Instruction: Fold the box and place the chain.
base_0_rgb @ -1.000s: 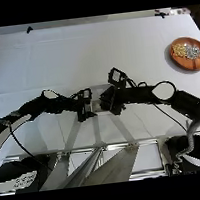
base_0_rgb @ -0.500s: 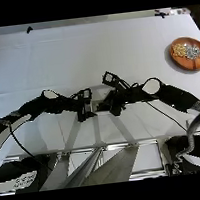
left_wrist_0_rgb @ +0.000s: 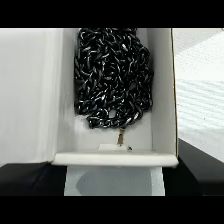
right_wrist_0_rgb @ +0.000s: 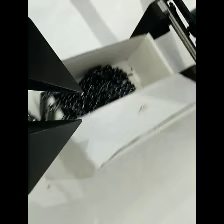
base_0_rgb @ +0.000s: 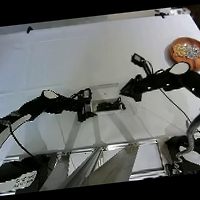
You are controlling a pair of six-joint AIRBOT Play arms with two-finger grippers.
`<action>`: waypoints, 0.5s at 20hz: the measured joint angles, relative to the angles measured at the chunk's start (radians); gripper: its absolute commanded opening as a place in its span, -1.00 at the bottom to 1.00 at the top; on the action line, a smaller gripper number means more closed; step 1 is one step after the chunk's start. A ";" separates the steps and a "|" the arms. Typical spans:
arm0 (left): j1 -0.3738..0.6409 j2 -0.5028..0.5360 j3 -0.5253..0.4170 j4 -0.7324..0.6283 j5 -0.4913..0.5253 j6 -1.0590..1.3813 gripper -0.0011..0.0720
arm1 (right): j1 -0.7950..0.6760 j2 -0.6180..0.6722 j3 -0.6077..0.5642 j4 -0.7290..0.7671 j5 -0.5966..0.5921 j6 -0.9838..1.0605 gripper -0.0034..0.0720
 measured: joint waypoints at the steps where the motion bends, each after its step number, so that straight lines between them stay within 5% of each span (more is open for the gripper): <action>1: 0.000 0.000 0.000 0.000 0.000 0.000 -0.22 | -0.027 -0.006 0.000 0.001 0.005 -0.019 -0.39; 6: 0.000 0.000 0.000 0.000 0.000 0.000 -0.22 | -0.085 -0.062 0.000 -0.146 -0.024 -0.140 -0.36; 8: 0.000 0.000 0.000 0.000 0.000 0.000 -0.22 | -0.085 -0.084 0.000 -0.214 -0.040 -0.172 0.21; 10: 0.000 0.000 0.000 0.000 0.000 0.000 -0.22 | -0.065 -0.107 0.000 -0.263 -0.053 -0.222 0.21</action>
